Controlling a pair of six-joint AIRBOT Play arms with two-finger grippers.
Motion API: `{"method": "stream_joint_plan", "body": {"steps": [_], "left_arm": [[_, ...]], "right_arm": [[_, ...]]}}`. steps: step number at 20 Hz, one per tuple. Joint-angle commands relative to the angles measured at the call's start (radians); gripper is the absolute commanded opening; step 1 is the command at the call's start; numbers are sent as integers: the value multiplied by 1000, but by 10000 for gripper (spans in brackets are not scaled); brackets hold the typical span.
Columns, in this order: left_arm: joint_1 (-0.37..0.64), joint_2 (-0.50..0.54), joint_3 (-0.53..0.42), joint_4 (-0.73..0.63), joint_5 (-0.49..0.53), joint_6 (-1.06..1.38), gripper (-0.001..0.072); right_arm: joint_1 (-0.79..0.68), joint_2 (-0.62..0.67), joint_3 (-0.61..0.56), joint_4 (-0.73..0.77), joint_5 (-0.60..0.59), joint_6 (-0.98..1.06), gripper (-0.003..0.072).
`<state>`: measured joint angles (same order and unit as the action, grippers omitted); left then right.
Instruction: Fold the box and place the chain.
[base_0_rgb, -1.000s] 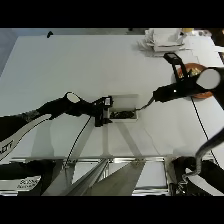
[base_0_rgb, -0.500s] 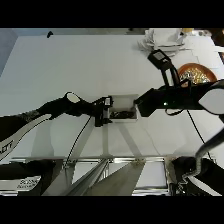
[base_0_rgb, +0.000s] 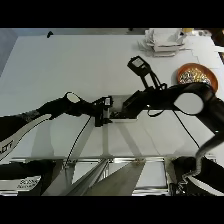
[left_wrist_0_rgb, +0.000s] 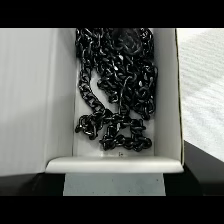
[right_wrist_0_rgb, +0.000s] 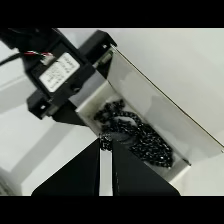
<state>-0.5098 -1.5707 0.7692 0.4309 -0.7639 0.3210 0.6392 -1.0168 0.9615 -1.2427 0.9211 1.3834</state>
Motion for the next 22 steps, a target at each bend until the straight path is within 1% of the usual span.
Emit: {"method": "stream_joint_plan", "body": {"steps": [1,2,3,4,5,6,7,8,9,10,11,12,17,19,22], "left_arm": [[1,-1,0,0,4,0,154],[1,-1,0,0,4,0,154],[1,-1,0,0,4,0,154],[1,-1,0,0,4,0,154],[1,-1,0,0,4,0,154],[1,-1,0,0,4,0,154],[1,-1,0,0,4,0,154],[1,-1,0,0,4,0,154],[1,-1,0,0,4,0,154],[1,-1,0,0,4,0,154],[1,-1,0,0,5,0,154],[1,-1,0,0,4,0,154],[1,-1,0,0,4,0,154],[1,-1,0,0,4,0,154],[1,-1,0,0,4,0,154]], "right_arm": [[4,-86,1,-37,-5,7,17],[3,-104,1,-37,-9,6,22],[3,-111,2,-37,-18,2,98],[3,-110,5,-37,-31,-11,220],[3,-108,25,-37,-28,-40,304],[3,-108,63,-45,-19,-71,297],[3,-108,103,-75,-24,-77,219],[3,-109,141,-127,-40,-74,90],[3,-109,172,-188,-63,-63,63],[3,-113,188,-241,-94,-42,15],[2,-122,192,-286,-127,-24,15],[-8,-142,192,-298,-142,-21,15],[-51,-302,192,-293,-83,-48,15],[-43,-329,192,-225,-48,-129,14],[-42,-347,192,-5,0,-323,14]]}}
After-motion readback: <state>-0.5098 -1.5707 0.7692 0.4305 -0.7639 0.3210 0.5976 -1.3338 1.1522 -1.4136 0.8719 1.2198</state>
